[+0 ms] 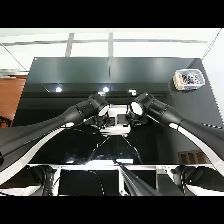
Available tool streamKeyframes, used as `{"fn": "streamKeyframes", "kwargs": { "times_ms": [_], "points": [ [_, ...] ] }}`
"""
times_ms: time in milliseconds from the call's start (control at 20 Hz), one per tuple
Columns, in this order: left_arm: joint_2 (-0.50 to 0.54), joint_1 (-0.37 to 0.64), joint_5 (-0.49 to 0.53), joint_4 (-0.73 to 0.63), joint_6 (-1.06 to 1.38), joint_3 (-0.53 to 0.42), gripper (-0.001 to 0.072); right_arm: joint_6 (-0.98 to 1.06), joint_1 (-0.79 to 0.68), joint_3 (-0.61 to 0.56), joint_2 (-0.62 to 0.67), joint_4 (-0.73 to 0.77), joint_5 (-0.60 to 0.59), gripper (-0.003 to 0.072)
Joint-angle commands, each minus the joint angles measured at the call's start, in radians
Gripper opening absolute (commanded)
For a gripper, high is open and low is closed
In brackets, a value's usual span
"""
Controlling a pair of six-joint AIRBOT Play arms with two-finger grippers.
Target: Fold the box and place the chain.
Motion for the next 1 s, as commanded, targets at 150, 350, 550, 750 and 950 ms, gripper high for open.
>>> {"fn": "streamKeyframes", "kwargs": {
  "times_ms": [150, 350, 550, 750, 950],
  "points": [
    [0.0, 0.0, 0.0, 0.0, 0.0, 0.0, 0.0029, 0.028, 0.015, 0.001, -0.029, 0.008, 0.012, 0.0183],
    [0.0, 0.0, 0.0, 0.0, 0.0, 0.0, 0.0029, 0.032, 0.018, 0.001, -0.031, 0.008, -0.006, 0.0016],
    [0.0, 0.0, 0.0, 0.0, 0.0, 0.0, 0.0029, 0.049, 0.018, 0.001, -0.03, 0.008, -0.006, 0.0015],
    [0.0, 0.0, 0.0, 0.0, 0.0, 0.0, 0.0029, 0.049, 0.018, 0.004, -0.03, 0.011, -0.005, 0.0208],
    [0.0, 0.0, 0.0, 0.0, 0.0, 0.0, 0.0029, 0.045, 0.018, 0.004, -0.03, 0.011, -0.005, 0.0016]
  ]
}}
